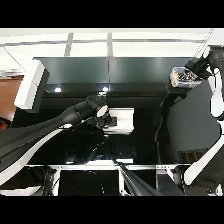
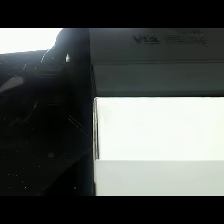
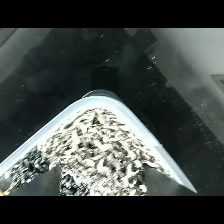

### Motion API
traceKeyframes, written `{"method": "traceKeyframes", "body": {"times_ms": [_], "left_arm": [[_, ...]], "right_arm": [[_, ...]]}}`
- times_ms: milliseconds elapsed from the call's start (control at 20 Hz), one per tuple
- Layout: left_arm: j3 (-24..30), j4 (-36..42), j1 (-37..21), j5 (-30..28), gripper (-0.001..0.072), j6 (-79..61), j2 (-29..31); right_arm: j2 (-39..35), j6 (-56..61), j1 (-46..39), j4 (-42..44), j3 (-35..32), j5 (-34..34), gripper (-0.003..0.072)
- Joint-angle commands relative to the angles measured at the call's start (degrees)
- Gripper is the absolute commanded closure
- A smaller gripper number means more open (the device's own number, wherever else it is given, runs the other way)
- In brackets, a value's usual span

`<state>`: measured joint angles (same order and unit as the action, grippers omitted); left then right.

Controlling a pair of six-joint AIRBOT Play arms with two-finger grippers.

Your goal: Fold the box and place the chain.

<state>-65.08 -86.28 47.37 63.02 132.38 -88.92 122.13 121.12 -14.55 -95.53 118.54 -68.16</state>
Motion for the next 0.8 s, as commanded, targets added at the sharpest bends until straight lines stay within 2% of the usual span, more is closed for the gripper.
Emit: {"method": "traceKeyframes", "body": {"times_ms": [0,100,350,750], "left_arm": [[0.00,-0.02,-0.04,0.04,0.0680,0.00,-0.02],[0.00,-0.02,-0.04,0.04,0.0679,0.00,-0.02],[0.00,-0.02,-0.04,0.22,0.0680,0.00,-0.02],[0.00,-0.02,-0.04,0.26,0.0680,0.00,-0.02]], "right_arm": [[0.92,0.26,-0.07,0.02,0.07,-0.22,0.0278],[-0.09,-0.76,-0.11,0.17,0.07,-0.50,0.0667],[-6.67,-11.13,-0.09,-0.48,0.07,0.04,0.0672],[-25.64,-22.23,-0.09,2.71,0.07,0.26,0.0672]]}}
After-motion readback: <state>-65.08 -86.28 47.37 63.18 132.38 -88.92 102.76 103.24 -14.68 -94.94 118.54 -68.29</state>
